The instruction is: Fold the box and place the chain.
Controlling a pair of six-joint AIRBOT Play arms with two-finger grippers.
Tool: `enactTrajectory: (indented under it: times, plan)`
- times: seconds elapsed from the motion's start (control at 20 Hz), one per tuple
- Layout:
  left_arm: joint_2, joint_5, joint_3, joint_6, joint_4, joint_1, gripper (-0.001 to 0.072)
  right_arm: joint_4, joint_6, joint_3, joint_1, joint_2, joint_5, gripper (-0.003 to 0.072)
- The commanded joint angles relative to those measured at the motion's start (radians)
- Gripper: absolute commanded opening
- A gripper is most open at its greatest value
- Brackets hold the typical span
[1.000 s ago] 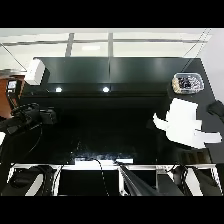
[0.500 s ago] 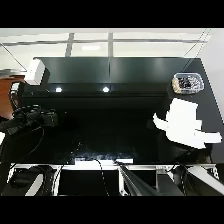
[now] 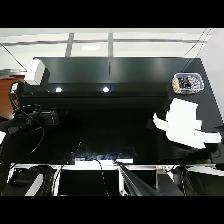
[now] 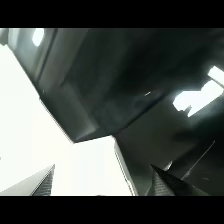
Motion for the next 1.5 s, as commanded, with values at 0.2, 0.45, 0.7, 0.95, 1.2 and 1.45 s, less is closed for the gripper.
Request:
enactTrajectory:
  times: [0.2,0.45,0.7,0.95,1.2,1.45]
  plan:
    - [-0.021,0.001,0.0,-0.097,-0.003,0.0,0.0702,-0.018,-0.007,0.022,0.084,-0.104,0.085,0.0702]
    - [-0.029,0.001,0.0,-0.1,-0.003,0.0,0.0702,-0.113,-0.016,0.022,0.127,-0.108,0.092,0.0702]
    - [-0.029,0.001,0.0,-0.1,-0.003,0.0,0.0702,-0.104,-0.038,0.022,0.126,-0.108,0.098,0.0423]
    - [-0.029,0.0,0.0,-0.1,-0.003,0.0,0.0702,-0.07,-0.067,0.022,0.126,-0.108,0.109,0.024]
    - [-0.033,0.0,0.0,-0.1,-0.005,0.0,0.0702,-0.07,-0.087,0.022,0.126,-0.108,0.114,0.0239]
    - [-0.033,0.0,0.0,-0.1,-0.01,0.0,0.0702,-0.066,-0.101,0.022,0.126,-0.103,0.125,0.007]
